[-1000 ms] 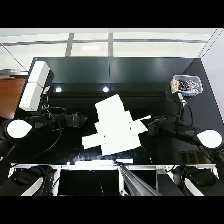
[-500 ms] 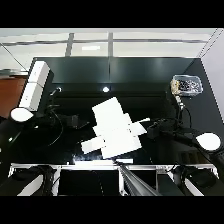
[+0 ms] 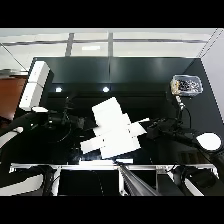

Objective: Fold the box and place the chain.

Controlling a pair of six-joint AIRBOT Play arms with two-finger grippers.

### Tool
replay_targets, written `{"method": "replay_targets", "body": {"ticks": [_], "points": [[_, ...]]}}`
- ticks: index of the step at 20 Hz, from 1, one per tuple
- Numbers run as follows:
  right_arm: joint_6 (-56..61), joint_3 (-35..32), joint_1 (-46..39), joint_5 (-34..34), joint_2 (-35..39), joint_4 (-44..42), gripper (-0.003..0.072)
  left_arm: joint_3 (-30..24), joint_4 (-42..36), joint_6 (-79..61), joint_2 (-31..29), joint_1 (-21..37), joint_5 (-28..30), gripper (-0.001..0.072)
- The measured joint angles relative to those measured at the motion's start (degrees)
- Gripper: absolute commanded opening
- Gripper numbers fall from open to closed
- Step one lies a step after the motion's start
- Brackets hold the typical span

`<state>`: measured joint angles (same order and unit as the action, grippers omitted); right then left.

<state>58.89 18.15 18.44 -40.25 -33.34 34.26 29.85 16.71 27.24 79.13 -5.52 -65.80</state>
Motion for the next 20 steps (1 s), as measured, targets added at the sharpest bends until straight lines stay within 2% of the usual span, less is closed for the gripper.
{"method": "replay_targets", "body": {"ticks": [4, 8, 15, 16, 19, 20], "points": [[0.5, 0.0, 0.0, 0.0, 0.0, -0.1, 0.0019, 2.2, -2.8, -6.8, 7.3, 0.0, -8.0, 0.0699], [1.0, 0.0, 0.0, 0.0, 0.0, -0.2, 0.0019, 4.8, -3.6, -10.4, 11.4, -0.4, -13.1, 0.0699], [1.5, 0.0, 0.0, 0.0, 0.0, -0.1, 0.0019, 10.3, 0.0, -12.5, 14.5, -4.3, -14.8, 0.0679], [1.5, 0.0, 0.0, 0.0, 0.0, -0.1, 0.0019, 11.0, 0.2, -12.7, 14.9, -4.7, -14.9, 0.0658], [1.5, 0.0, 0.0, 0.0, 0.0, -0.1, 0.0019, 12.5, 1.2, -13.0, 15.7, -5.3, -15.6, 0.0484], [1.5, 0.0, 0.0, 0.0, 0.0, -0.1, 0.0019, 12.9, 1.7, -13.2, 15.8, -5.4, -15.6, 0.0481]]}}
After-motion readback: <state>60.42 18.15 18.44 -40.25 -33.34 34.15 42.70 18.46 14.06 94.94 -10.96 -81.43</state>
